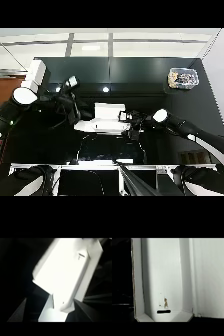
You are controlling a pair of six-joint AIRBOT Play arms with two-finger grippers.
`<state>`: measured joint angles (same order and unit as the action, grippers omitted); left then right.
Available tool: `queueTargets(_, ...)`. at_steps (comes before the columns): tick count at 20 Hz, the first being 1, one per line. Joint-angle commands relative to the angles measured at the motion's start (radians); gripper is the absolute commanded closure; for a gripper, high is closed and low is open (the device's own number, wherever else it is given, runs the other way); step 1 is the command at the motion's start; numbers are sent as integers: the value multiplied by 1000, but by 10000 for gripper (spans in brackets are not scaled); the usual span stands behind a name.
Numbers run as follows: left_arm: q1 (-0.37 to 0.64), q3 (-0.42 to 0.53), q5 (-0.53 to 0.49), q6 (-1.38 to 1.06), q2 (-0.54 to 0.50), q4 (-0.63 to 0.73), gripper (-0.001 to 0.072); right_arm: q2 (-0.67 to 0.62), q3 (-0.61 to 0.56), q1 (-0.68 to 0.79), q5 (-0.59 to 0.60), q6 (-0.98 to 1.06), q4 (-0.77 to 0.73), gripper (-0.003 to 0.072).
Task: Fold the box and place the chain.
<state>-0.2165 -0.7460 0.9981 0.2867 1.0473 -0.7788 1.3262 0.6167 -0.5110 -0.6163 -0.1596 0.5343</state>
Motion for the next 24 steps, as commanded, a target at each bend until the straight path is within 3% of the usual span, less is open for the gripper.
queueTargets(1, -7, 101, -83, -108, -5, -90, -4, 0, 0, 0, -1, 0, 1, 608)
queueTargets(4, -47, 120, -114, -181, 51, -178, -1, 0, 0, 0, -1, 0, 1, 608)
queueTargets(9, -127, 120, -146, -269, 138, -173, -1, 0, 0, 0, -1, 0, 1, 608)
queueTargets(12, -156, 120, -161, -296, 161, -93, 24, 0, 0, 0, -1, 0, 1, 608)
queueTargets(13, -165, 120, -160, -323, 166, -61, 50, 0, 0, 0, -1, 0, 1, 608)
queueTargets(15, -180, 120, -169, -343, 169, -41, 317, 0, 0, 0, -1, 0, 1, 608)
queueTargets(17, -190, 120, -187, -343, 169, -42, 471, 0, 0, 0, -1, 0, 1, 608)
queueTargets(21, -190, 120, -167, -343, 172, -3, 548, 0, 0, 0, -1, 0, 1, 608)
queueTargets(24, -190, 121, -149, -343, 204, 88, 548, 0, 0, 0, -1, 0, 1, 608)
